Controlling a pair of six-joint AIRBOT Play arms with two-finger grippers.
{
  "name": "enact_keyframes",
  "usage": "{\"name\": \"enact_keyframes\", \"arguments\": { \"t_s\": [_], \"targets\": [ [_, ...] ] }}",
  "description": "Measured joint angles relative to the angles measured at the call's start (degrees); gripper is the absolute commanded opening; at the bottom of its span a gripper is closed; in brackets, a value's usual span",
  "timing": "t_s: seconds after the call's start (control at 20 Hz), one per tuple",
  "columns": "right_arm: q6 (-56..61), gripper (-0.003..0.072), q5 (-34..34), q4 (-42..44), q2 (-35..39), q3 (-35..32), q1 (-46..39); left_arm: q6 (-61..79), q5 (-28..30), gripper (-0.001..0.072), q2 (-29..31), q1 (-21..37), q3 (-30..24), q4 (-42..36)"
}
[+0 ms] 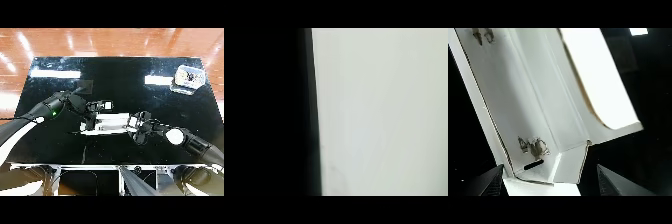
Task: Fold the box and place the chain.
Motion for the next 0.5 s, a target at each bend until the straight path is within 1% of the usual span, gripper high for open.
{"name": "enact_keyframes", "arguments": {
  "t_s": [0.3, 0.4, 0.5],
  "targets": [
    [-11.8, 0.0708, 0.0, 9.4, -3.4, 1.6, -0.5, 0.0, 0.0, 0.0019, 0.0, 0.0, 0.0, 0.0],
    [-14.2, 0.0709, 2.0, 12.0, -3.9, 2.2, -1.7, 0.0, 0.0, 0.0019, 0.0, 0.0, 0.0, 0.0],
    [-17.0, 0.0709, 5.7, 14.6, -4.1, 2.8, -3.8, 0.0, 0.0, 0.0019, 0.0, 0.0, 0.0, 0.0]
  ]
}}
